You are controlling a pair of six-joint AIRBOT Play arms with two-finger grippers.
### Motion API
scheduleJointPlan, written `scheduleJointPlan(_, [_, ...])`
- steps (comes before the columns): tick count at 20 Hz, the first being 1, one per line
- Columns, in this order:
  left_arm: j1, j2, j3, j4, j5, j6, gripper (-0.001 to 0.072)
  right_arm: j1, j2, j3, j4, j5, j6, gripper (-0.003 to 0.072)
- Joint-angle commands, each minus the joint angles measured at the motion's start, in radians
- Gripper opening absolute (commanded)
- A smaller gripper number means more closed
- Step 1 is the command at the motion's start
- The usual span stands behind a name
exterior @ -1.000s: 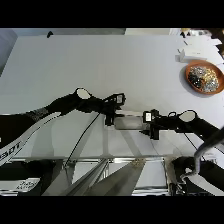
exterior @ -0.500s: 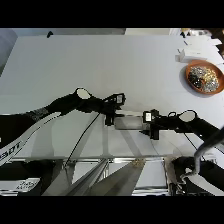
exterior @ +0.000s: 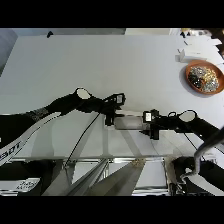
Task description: Fold the box and place the chain.
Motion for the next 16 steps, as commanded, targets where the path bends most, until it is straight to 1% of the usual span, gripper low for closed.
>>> scheduleJointPlan(1, [0.0, -0.001, 0.0, 0.0, 0.001, 0.0, 0.0011, 0.001, 0.001, 0.0, 0.0, 0.003, 0.001, 0.0404])
scheduleJointPlan(12, [0.0, -0.001, 0.0, 0.0, 0.0, -0.001, 0.001, 0.001, 0.001, 0.0, 0.0, 0.003, 0.001, 0.0404])
scheduleJointPlan(14, [0.0, 0.0, 0.0, 0.0, -0.014, -0.001, 0.0015, 0.001, 0.001, 0.0, 0.0, 0.003, 0.001, 0.0404])
scheduleJointPlan(15, [0.0, 0.003, 0.0, 0.0, -0.023, -0.001, 0.0106, 0.001, 0.001, 0.0, 0.0, 0.003, 0.001, 0.0404])
scheduleJointPlan(16, [0.0, 0.01, 0.0, 0.0, -0.031, -0.002, 0.0304, 0.001, 0.001, 0.0, 0.0, 0.003, 0.001, 0.0404])
